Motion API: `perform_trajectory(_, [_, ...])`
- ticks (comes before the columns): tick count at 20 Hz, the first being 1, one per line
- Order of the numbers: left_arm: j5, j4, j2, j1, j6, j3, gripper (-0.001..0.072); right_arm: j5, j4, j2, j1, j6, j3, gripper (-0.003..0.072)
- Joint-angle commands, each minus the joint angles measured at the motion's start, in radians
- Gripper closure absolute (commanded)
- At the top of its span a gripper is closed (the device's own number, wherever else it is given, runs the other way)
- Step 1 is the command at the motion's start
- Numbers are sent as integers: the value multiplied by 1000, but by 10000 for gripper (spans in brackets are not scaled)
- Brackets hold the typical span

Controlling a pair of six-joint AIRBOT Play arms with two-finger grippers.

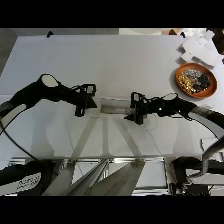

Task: Fold the box and place the chain.

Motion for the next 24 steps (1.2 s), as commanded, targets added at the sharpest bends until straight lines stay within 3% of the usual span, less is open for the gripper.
perform_trajectory(1, [2, 109, 113, 27, -247, 0, 703, 0, 0, 0, 1, 1, 1, 252])
perform_trajectory(5, [2, 111, 201, 95, -424, 0, 703, 0, 0, 0, 1, 1, 1, 252])
perform_trajectory(9, [21, 219, 179, 150, -647, 0, 704, 0, 0, 0, 1, 0, 1, 252])
perform_trajectory(12, [45, 237, 110, 163, -985, 0, 704, 0, 0, 0, 1, 1, 1, 252])
perform_trajectory(14, [27, 231, 40, 161, -1080, 0, 702, 0, 0, 0, 1, 1, 1, 252])
perform_trajectory(18, [-77, 119, -89, 140, -1114, 0, 702, 0, 0, 0, 1, 1, 1, 252])
perform_trajectory(24, [-75, 14, -159, 114, -1108, 0, 704, 0, 0, 0, 1, 1, 1, 252])
